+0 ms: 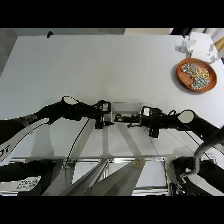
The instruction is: Fold the box and place the chain.
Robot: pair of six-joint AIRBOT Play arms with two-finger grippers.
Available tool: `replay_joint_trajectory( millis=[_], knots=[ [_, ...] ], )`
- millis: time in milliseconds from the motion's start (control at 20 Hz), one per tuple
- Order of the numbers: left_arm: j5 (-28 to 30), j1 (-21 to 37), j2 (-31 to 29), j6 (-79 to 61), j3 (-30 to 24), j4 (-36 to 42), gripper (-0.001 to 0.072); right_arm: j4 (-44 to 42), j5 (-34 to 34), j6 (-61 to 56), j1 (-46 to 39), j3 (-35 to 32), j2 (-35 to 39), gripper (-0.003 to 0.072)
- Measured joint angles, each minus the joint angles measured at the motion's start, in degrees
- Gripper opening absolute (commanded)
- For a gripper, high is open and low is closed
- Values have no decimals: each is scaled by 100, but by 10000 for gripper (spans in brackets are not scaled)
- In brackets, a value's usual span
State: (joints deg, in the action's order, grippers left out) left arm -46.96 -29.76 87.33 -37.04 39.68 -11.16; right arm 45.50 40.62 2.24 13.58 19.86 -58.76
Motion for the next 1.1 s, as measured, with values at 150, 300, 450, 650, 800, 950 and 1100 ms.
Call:
replay_joint_trajectory(
  millis=[150,300,450,650,800,950,1100],
  knots=[
    [0,0,0,0,2,0,209,743,35,-603,0,0,555,14],
    [0,0,0,0,2,0,209,1346,105,-1071,-2,2,1200,15],
    [0,0,0,0,2,0,209,1641,186,-1412,0,20,1843,15],
    [-2,0,0,0,0,0,209,1799,555,-1725,0,393,2402,14],
    [-2,0,0,0,2,2,209,1676,931,-1818,0,933,2540,14],
    [-2,0,0,0,2,2,209,1196,1143,-1867,0,1429,2581,14],
    [0,0,0,0,0,2,209,577,1237,-1880,0,1729,2533,14]
  ],
)
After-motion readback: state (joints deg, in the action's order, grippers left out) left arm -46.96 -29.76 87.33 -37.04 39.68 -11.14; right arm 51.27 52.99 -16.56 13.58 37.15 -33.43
